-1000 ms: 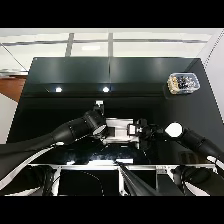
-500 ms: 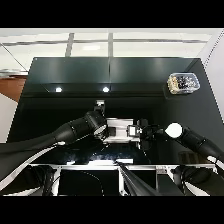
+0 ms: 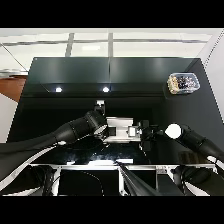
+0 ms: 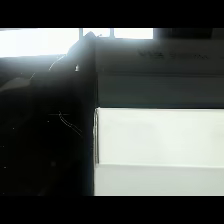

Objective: Fold the box and place the chain.

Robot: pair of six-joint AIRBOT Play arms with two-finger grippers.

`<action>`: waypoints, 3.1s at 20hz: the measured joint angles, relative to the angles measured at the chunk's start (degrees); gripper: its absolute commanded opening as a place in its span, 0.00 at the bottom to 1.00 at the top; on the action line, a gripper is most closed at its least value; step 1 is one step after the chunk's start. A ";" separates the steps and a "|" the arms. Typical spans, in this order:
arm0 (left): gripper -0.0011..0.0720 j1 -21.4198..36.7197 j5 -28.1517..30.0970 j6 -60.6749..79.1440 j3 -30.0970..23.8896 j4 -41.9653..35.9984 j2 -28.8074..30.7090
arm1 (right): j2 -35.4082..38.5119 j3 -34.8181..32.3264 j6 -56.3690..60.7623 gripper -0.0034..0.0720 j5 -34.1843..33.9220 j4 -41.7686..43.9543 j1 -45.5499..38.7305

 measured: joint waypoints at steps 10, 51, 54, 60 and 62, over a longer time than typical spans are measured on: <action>0.06 0.00 0.24 0.00 0.00 0.02 -0.02 | 0.04 3.06 1.53 0.68 1.84 -2.25 -1.25; 0.06 0.00 0.24 -0.02 0.00 0.02 -0.04 | -1.55 3.23 2.62 0.19 2.62 10.49 -1.22; 0.06 0.00 0.24 0.00 0.00 0.02 -0.04 | -1.40 3.23 2.84 0.11 2.54 10.03 -1.22; 0.06 0.00 0.26 0.02 0.00 0.04 -0.04 | 3.13 3.23 12.39 0.11 5.20 1.62 -4.00; 0.06 0.00 0.26 0.00 0.00 0.04 -0.04 | 5.92 3.23 15.89 0.11 8.50 -0.37 -7.82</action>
